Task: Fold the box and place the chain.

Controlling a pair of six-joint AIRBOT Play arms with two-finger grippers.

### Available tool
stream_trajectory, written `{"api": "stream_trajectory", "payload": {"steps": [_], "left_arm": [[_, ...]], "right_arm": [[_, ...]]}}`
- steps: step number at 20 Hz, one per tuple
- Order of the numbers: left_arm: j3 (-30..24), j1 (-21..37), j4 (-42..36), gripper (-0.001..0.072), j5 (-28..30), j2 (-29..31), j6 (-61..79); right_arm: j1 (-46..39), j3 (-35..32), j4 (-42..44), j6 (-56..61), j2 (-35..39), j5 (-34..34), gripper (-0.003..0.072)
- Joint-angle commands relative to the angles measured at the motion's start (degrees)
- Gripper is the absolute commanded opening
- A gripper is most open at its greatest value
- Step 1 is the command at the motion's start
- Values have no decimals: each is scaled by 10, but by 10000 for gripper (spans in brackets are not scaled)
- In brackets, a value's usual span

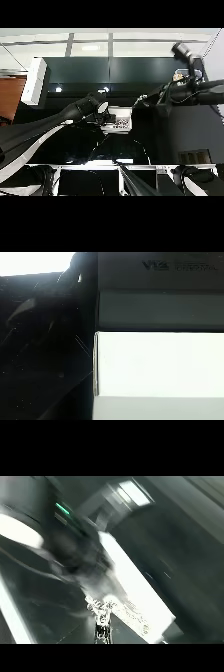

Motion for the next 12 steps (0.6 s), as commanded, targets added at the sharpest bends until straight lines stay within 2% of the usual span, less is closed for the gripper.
{"api": "stream_trajectory", "payload": {"steps": [1, 7, 11, 12], "left_arm": [[0, 0, 0, 32, 0, 0, 0], [0, 0, 0, 32, 0, 0, 0], [0, 0, 0, 32, 0, 0, 0], [0, 0, 0, 32, 0, 0, 0]], "right_arm": [[16, 15, 41, 21, -3, 14, 17], [90, -165, 34, 21, -65, -130, 18], [111, -194, 34, 25, -106, -193, 21], [111, -194, 33, 28, -107, -200, 135]]}}
